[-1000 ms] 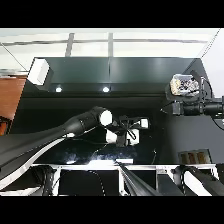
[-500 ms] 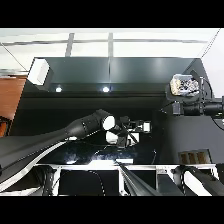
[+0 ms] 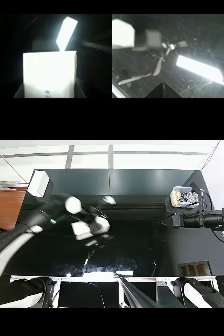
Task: Fold the box and place the chain.
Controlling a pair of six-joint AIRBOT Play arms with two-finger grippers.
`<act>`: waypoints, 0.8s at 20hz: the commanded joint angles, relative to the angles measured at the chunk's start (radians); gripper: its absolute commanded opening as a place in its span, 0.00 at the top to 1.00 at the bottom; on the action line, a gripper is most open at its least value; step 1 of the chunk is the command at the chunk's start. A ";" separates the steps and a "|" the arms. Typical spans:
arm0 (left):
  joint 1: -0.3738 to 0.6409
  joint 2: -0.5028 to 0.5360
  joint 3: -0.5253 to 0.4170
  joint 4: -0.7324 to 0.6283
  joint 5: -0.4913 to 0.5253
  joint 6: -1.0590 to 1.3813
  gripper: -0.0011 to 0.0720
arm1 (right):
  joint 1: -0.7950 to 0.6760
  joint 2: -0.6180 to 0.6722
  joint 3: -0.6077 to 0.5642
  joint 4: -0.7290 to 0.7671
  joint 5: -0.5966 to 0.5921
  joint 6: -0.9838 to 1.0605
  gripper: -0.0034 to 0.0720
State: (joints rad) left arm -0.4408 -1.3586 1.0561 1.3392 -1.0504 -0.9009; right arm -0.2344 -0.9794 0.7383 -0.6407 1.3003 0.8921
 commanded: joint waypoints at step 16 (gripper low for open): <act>0.863 -0.279 0.243 0.049 0.205 -0.184 0.61 | 0.000 0.000 0.001 0.031 -0.003 0.091 0.94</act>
State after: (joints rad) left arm 0.4290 -1.5398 1.2098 1.4223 -0.8776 -1.0904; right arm -0.2344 -0.9794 0.7383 -0.6159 1.2995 0.9573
